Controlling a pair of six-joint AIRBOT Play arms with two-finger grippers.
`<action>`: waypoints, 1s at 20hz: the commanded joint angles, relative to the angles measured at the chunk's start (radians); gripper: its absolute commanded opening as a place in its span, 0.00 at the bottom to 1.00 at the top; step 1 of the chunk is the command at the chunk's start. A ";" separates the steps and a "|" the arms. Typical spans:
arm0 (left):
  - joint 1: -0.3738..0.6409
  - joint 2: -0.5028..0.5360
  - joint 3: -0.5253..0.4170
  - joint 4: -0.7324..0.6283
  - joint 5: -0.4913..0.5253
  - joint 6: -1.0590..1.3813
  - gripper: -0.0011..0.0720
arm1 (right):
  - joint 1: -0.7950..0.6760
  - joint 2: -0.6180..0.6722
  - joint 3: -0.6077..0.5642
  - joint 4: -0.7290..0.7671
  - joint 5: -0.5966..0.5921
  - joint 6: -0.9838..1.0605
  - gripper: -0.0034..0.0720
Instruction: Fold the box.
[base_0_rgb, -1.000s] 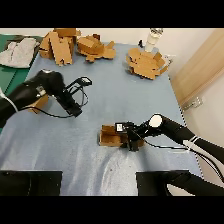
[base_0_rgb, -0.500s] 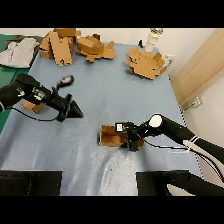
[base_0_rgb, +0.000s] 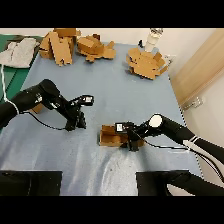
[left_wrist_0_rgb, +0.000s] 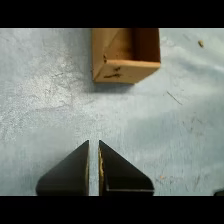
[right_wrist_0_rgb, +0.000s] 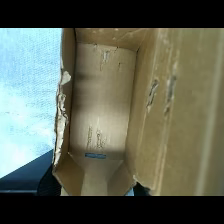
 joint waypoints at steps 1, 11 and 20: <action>-0.019 -0.009 -0.007 0.010 0.073 -0.084 0.03 | 0.000 0.000 0.000 0.000 0.001 0.000 0.75; 0.074 0.138 -0.435 -0.610 0.210 0.636 0.03 | 0.000 0.000 0.000 0.000 0.001 0.000 0.75; -0.028 0.138 -0.423 -0.529 0.289 0.496 0.98 | 0.000 0.000 0.000 0.000 0.001 0.000 0.75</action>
